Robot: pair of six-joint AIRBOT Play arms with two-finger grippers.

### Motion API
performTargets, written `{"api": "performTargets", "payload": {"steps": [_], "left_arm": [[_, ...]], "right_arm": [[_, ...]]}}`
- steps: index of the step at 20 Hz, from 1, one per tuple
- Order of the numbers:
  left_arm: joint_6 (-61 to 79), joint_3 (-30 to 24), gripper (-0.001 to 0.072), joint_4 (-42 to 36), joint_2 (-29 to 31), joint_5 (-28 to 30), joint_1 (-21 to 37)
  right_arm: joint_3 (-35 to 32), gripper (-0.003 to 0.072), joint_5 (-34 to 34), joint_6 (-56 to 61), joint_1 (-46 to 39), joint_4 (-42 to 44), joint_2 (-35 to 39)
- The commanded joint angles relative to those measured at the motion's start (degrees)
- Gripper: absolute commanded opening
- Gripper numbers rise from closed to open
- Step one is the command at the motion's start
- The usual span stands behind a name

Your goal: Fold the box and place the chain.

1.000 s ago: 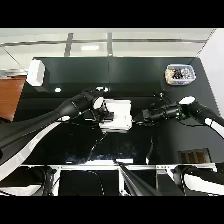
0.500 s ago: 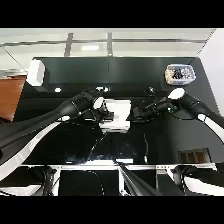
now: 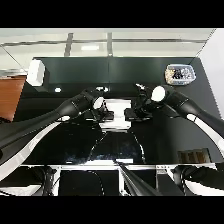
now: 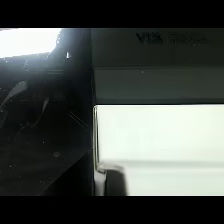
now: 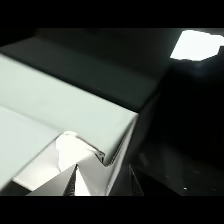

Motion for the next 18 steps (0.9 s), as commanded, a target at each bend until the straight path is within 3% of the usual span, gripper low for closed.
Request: {"api": "performTargets", "payload": {"steps": [1,9,12,18], "left_arm": [[0.15,0.00,0.0024,0.00,0.00,-0.02,0.02],[0.15,0.00,0.0024,0.02,0.00,-0.07,0.02],[0.15,0.00,0.0024,0.02,0.00,-0.07,0.02],[0.15,0.00,0.0024,0.02,0.00,-0.04,0.02]], "right_arm": [[2.54,0.0359,-0.55,12.66,4.20,-11.98,-0.02],[2.60,0.0357,-1.18,15.96,5.55,-12.87,-0.96],[2.75,0.0317,-0.83,17.31,8.15,-14.75,-2.32],[6.29,0.0315,3.02,26.36,10.84,-21.18,-5.01]]}}
